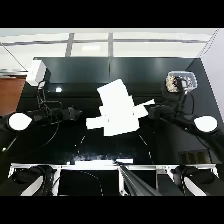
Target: Fold the box and place the chain.
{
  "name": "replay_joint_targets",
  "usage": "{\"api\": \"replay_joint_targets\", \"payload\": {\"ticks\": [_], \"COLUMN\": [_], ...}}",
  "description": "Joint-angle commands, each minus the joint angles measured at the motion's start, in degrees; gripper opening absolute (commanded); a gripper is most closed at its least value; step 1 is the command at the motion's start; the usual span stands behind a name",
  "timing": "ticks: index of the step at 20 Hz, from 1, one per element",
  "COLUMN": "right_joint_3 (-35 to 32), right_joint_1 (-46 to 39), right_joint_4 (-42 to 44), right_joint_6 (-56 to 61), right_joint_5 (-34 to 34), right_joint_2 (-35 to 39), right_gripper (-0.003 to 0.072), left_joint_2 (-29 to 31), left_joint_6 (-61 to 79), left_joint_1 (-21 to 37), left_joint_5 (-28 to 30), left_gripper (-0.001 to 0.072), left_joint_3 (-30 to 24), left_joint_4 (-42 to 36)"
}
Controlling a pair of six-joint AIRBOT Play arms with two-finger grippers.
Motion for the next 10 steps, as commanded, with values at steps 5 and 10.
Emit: {"api": "replay_joint_targets", "payload": {"ticks": [5, 10], "right_joint_3": [-5.07, -5.07], "right_joint_1": [9.25, 9.25], "right_joint_4": [0.15, 0.13], "right_joint_6": [-0.5, -0.5], "right_joint_5": [-8.31, -7.26], "right_joint_2": [1.2, 1.2], "right_gripper": [0.0015, 0.0015], "left_joint_2": [-17.16, -34.05], "left_joint_6": [12.9, 27.41], "left_joint_1": [0.5, 0.76], "left_joint_5": [-3.17, -15.76], "left_gripper": [0.0702, 0.0703], "left_joint_3": [5.53, 15.17], "left_joint_4": [-17.44, -25.99]}}
